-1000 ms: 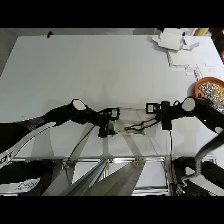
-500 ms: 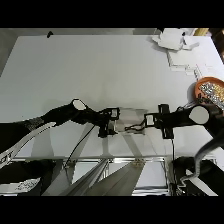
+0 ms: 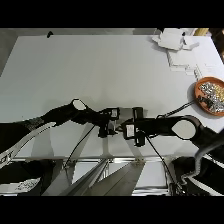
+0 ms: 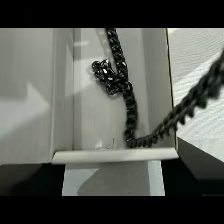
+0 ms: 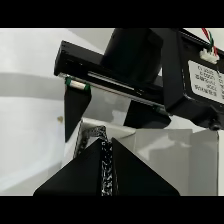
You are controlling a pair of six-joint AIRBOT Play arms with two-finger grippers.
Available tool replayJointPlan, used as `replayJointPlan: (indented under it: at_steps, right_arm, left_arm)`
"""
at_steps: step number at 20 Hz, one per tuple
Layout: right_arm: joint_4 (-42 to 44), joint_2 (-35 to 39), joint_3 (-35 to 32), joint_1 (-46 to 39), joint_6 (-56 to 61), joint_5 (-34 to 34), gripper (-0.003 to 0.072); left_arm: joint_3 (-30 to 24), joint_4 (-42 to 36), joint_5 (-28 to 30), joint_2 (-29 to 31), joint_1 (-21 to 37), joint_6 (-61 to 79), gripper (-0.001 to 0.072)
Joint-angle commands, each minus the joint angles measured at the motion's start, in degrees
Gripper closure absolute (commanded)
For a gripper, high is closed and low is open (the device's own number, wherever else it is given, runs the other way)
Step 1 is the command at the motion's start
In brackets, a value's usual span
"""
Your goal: Fold the box and place the chain.
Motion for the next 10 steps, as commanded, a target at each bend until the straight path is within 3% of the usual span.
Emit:
replayJointPlan:
  at_steps: [1,2,3,6,7,10]
  right_arm:
    - [-0.31,-4.57,0.02,1.79,2.71,-3.52,0.0616]
    - [-2.29,-4.74,0.02,1.79,2.89,-3.41,0.0423]
    - [-4.52,-4.2,0.02,1.79,3.96,-3.5,0.0315]
    - [-16.79,0.46,0.68,0.96,9.14,2.51,0.0327]
    - [-21.75,2.23,1.31,-0.76,11.56,6.91,0.0396]
    - [-28.63,5.35,1.66,-11.1,13.77,17.07,0.0501]
  left_arm:
    - [0.0,0.02,0.0,0.04,0.04,0.02,0.0437]
    - [0.0,0.02,0.0,0.02,0.04,0.02,0.0437]
    - [0.0,0.02,0.0,0.02,0.04,0.02,0.0437]
    - [0.0,0.02,0.02,0.04,0.04,0.02,0.0437]
    - [0.0,0.02,0.0,0.04,0.04,0.02,0.0437]
    - [0.0,0.02,-0.02,0.02,0.04,0.02,0.0437]
